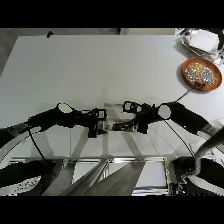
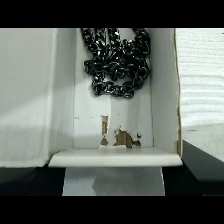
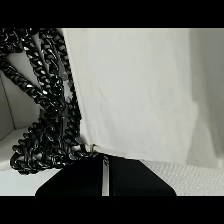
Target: Fold the box and place the chain.
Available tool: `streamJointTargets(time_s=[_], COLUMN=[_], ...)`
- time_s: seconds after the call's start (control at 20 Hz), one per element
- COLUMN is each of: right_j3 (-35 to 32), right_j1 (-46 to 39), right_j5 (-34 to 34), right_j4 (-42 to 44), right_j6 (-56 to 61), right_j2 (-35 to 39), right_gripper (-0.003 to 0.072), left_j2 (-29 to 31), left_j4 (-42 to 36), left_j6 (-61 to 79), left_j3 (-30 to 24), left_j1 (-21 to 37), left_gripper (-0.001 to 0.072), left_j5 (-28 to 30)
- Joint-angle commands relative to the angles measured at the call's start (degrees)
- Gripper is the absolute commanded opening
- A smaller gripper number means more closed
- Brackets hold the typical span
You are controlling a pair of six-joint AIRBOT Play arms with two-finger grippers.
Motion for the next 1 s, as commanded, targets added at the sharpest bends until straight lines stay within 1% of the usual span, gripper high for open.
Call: streamJointTargets(time_s=[0.0,0.15,0.2,0.3,0.45,0.6,0.7,0.75,0.85,0.95], right_j3=[0.0,0.0,0.0,0.0,0.0,1.4,2.3,2.7,3.3,3.3], right_j1=[0.2,0.2,0.2,0.2,0.2,0.2,1.8,3.7,8.8,13.4], right_j5=[2.5,5.8,6.8,7.8,7.9,7.4,5.2,3.6,-0.9,-7.5], right_j4=[-0.5,-6.3,-8.2,-8.7,-6.0,2.8,8.6,10.1,10.7,10.5], right_j6=[0.2,7.6,9.4,10.3,10.3,10.3,10.7,10.7,12.2,14.2], right_j2=[-0.3,0.9,2.3,6.1,15.5,25.4,29.2,30.0,30.0,29.3], right_gripper=[0.0015,0.0015,0.0015,0.0014,0.0014,0.0013,0.0013,0.0013,0.0013,0.0013], left_j2=[0.0,0.0,0.0,0.0,0.0,0.0,0.0,0.0,0.0,0.0], left_j4=[0.0,0.0,0.0,0.0,0.0,0.0,0.0,0.0,0.0,0.0], left_j6=[0.0,0.0,0.0,0.0,0.0,0.0,0.0,0.0,0.0,0.0], left_j3=[0.0,0.0,0.0,0.0,0.0,0.0,0.0,0.0,0.0,0.0], left_j1=[0.0,0.0,0.0,0.0,0.0,0.0,0.0,0.0,0.0,0.0], left_gripper=[0.0211,0.0211,0.0211,0.0211,0.0211,0.0211,0.0211,0.0211,0.0211,0.0211], left_j5=[0.0,0.0,0.0,0.0,0.0,0.0,0.0,0.0,0.0,0.0])
